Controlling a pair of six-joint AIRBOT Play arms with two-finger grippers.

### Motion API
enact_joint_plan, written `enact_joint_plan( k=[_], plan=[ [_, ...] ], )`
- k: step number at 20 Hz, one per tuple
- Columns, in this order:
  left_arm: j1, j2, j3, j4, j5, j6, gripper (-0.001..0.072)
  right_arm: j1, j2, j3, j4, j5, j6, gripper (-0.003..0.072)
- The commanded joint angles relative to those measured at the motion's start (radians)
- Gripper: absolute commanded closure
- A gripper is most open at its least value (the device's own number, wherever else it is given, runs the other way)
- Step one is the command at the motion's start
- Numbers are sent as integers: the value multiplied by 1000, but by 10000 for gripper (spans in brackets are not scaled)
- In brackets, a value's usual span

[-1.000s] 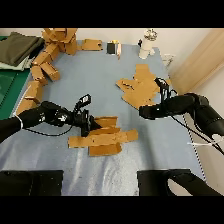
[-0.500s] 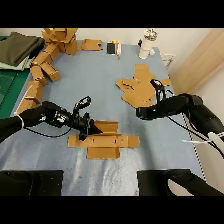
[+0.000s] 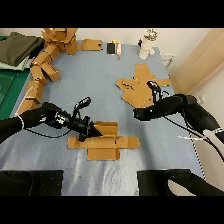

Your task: Fold the box.

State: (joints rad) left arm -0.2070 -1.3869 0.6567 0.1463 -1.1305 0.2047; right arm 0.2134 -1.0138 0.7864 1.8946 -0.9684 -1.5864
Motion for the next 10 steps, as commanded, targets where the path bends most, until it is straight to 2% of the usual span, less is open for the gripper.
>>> enact_joint_plan(
  k=[1,4,8,10],
  plan=[
    [3,0,-2,11,124,-18,696,7,-2,0,-2,10,0,683],
    [3,0,-2,39,154,-19,696,21,-2,0,-6,18,0,682],
    [1,0,-3,45,55,2,696,26,-3,0,-6,21,0,682],
    [1,0,-3,45,49,16,696,26,-3,0,-6,21,0,682]
  ],
)
